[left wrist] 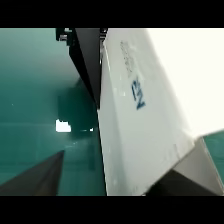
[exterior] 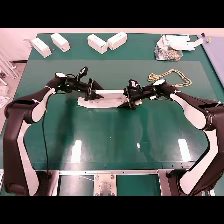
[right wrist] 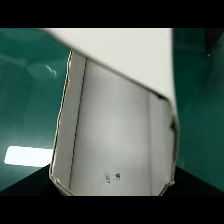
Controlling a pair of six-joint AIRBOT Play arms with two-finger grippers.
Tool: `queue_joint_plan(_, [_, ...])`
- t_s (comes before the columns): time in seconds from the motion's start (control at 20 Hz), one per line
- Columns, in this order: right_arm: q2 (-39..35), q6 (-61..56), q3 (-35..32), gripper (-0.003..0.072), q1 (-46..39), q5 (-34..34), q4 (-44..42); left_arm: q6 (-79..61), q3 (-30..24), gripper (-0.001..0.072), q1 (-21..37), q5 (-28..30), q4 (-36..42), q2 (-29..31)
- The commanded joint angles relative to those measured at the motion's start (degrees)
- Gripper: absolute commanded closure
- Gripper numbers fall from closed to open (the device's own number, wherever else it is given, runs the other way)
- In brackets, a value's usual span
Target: Fold the box and place the chain.
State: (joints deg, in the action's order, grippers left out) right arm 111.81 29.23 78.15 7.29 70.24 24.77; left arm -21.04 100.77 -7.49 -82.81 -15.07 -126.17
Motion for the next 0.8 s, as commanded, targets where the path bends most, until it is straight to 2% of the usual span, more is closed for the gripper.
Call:
queue_joint_plan(0.0, [0.00, -0.11, 0.02, 0.0111, -0.02, -0.11, 0.04, -0.04, 0.07, -0.0008, 0.11, -0.17, 0.66, 0.04])
queue_joint_plan(0.2, [0.00, -0.11, 0.02, 0.0111, -0.02, -0.11, 0.04, -0.07, 0.07, -0.0008, 0.28, -0.70, 0.59, 0.59])
queue_joint_plan(0.35, [0.00, -0.11, 0.02, 0.0111, -0.02, -0.11, 0.04, 0.00, 0.04, -0.0008, 2.56, -2.58, 0.55, 1.88])
queue_joint_plan(0.5, [0.00, -0.11, 0.02, 0.0111, -0.02, -0.11, 0.04, -0.46, 0.04, -0.0008, 5.22, -9.33, 4.68, 2.54])
queue_joint_plan(0.75, [0.00, -0.11, 0.02, 0.0110, -0.02, -0.11, 0.04, -0.42, 0.04, -0.0005, 8.09, -15.80, 4.83, 3.98])
